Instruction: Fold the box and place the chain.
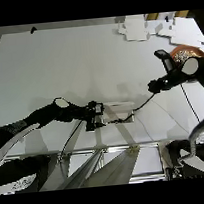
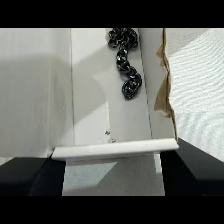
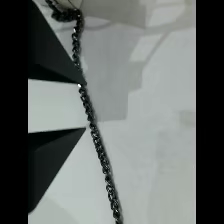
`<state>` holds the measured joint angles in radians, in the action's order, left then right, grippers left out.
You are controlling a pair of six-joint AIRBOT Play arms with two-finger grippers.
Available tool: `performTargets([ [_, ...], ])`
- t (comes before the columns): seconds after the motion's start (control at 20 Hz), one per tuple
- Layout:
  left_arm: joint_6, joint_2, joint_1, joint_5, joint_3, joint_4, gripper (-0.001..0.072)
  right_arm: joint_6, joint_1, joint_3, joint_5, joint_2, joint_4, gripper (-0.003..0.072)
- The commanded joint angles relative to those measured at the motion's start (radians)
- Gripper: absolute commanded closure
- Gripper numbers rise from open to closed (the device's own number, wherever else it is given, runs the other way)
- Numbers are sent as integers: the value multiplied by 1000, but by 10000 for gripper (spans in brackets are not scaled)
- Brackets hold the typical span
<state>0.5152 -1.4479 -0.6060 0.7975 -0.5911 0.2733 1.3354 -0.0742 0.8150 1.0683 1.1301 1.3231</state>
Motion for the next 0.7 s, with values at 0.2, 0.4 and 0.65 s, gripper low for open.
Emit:
performTargets([
  [0.2, 0, 0, 0, 0, 0, 0, 501, 40, 8, -61, -78, 3, 32, 348],
  [0.4, 0, 0, 0, 0, 0, 0, 501, 57, -3, -72, -61, 31, 34, 352],
  [0.65, 0, 0, 0, 0, 0, 0, 501, 57, -82, -72, -56, 103, 35, 384],
])
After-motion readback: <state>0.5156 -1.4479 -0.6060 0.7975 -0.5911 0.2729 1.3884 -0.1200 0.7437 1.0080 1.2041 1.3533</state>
